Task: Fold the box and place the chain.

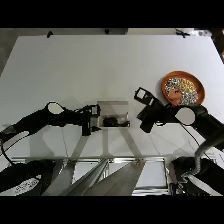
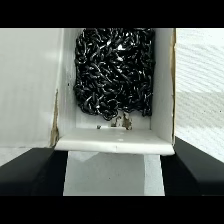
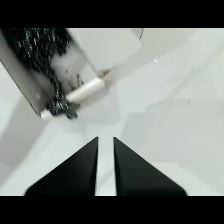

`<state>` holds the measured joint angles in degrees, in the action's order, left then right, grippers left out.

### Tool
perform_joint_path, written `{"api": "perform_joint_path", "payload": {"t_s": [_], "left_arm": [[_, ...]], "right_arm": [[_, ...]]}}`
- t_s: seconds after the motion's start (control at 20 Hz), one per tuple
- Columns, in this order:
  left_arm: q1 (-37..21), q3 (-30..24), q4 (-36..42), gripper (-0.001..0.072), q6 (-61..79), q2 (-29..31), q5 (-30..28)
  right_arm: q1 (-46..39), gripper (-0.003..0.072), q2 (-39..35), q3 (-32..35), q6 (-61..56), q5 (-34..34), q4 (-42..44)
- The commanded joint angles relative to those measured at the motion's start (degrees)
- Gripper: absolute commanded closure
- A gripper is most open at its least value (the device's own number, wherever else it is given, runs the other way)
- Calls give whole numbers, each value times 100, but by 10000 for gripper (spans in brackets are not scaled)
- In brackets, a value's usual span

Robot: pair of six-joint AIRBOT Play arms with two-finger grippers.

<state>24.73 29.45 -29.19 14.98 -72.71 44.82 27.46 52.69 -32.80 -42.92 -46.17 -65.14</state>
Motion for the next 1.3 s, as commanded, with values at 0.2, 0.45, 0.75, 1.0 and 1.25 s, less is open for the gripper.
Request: {"api": "perform_joint_path", "payload": {"t_s": [0.2,0.45,0.75,1.0,1.25], "left_arm": [[0,-2,0,622,2,2,0],[0,-2,0,622,2,2,0],[0,-2,0,622,0,2,-2],[0,-2,0,622,2,2,-2],[0,-2,0,622,2,2,-2]], "right_arm": [[-109,416,105,807,3644,1008,1023],[94,416,1091,807,4404,1191,1978],[223,399,1412,807,4951,1373,2267],[223,363,1412,807,5401,1467,2815],[223,379,1521,807,5399,1574,2983]]}}
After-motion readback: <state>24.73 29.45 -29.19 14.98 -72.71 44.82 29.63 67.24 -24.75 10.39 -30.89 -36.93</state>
